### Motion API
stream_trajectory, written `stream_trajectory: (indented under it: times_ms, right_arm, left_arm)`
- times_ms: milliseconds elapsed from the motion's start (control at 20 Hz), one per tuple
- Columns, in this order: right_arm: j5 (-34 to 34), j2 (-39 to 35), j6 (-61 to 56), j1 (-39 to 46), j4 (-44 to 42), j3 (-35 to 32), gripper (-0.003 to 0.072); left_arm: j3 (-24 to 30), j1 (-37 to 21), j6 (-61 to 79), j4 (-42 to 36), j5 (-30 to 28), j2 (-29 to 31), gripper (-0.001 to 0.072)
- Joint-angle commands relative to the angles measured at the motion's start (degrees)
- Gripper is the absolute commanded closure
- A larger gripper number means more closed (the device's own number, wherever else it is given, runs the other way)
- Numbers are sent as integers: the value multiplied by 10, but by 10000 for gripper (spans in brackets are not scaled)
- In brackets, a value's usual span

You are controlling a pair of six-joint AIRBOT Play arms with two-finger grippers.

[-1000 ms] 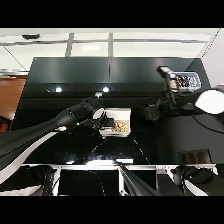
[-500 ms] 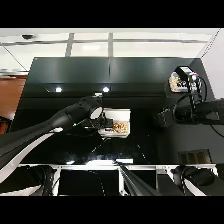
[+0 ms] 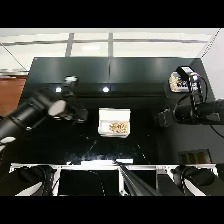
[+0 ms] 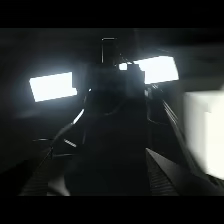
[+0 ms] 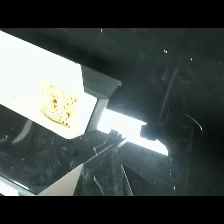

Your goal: Fold the box and place the chain.

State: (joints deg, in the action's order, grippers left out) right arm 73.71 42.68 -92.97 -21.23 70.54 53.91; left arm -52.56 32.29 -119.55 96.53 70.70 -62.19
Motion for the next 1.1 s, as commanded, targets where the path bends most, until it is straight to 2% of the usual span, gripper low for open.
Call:
stream_trajectory:
  times_ms: [0,100,150,250,300,500,550,600,700,850,1050]
  right_arm:
    - [-19,0,-14,0,0,-1,389]
    - [-20,0,-14,0,0,-1,389]
    - [-20,0,-14,0,0,-1,389]
    - [-20,0,-14,0,0,-1,389]
    - [-20,0,-14,0,0,-1,390]
    - [-26,0,-24,0,0,-1,389]
    - [-27,0,-28,0,0,-1,389]
    - [-29,0,-31,0,0,-1,389]
    - [-31,0,-39,0,0,-1,389]
    - [-31,0,-39,0,0,-1,390]
    - [-34,0,-38,0,0,-1,389]
  left_arm:
    - [89,-146,158,-177,-95,43,81]
    - [157,-197,394,-385,-158,42,81]
    - [189,-208,568,-495,-162,38,81]
    - [229,-207,834,-624,-138,25,81]
    - [237,-200,918,-644,-137,17,80]
    - [238,-164,1214,-639,-150,1,73]
    - [238,-153,1283,-638,-155,-2,2]
    - [238,-148,1335,-638,-177,-5,6]
    - [233,-151,1343,-642,-210,-24,6]
    - [214,-165,1344,-640,-201,-65,5]
    - [180,-145,1341,-618,-188,-106,6]
